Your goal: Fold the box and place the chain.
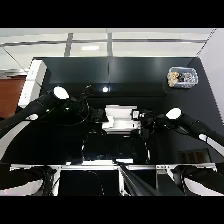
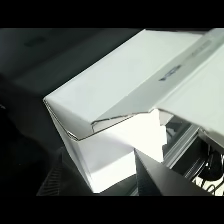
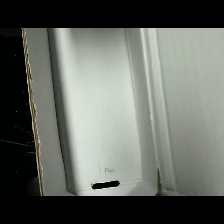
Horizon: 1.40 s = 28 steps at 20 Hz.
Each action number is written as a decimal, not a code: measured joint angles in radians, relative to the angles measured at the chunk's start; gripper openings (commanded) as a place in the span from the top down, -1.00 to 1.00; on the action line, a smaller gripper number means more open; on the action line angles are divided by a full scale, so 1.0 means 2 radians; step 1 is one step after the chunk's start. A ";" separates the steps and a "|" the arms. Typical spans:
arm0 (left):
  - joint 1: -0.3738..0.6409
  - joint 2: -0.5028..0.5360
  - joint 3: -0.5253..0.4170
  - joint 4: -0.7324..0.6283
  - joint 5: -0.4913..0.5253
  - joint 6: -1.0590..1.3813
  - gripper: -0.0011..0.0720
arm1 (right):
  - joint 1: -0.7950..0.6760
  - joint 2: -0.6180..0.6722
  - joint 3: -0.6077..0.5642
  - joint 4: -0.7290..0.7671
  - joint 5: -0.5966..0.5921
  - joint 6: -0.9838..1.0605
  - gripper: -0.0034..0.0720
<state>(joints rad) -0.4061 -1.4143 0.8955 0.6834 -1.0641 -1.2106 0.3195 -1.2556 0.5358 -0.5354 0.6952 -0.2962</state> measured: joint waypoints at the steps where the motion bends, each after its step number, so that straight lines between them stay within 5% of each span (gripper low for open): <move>1: -0.006 0.000 0.002 0.004 0.003 -0.010 -0.41 | 0.000 0.000 0.000 0.000 0.000 0.000 0.50; 7: -0.047 0.000 0.012 0.039 0.032 -0.068 -0.41 | 0.000 0.000 0.000 0.000 0.000 0.000 0.50; 19: -0.119 0.000 0.061 0.240 0.047 -0.284 -0.41 | 0.000 0.000 0.000 0.000 0.000 0.000 0.50; 28: -0.129 -0.016 0.076 0.282 0.014 -0.339 -0.40 | 0.000 0.000 0.000 0.000 0.001 0.000 0.50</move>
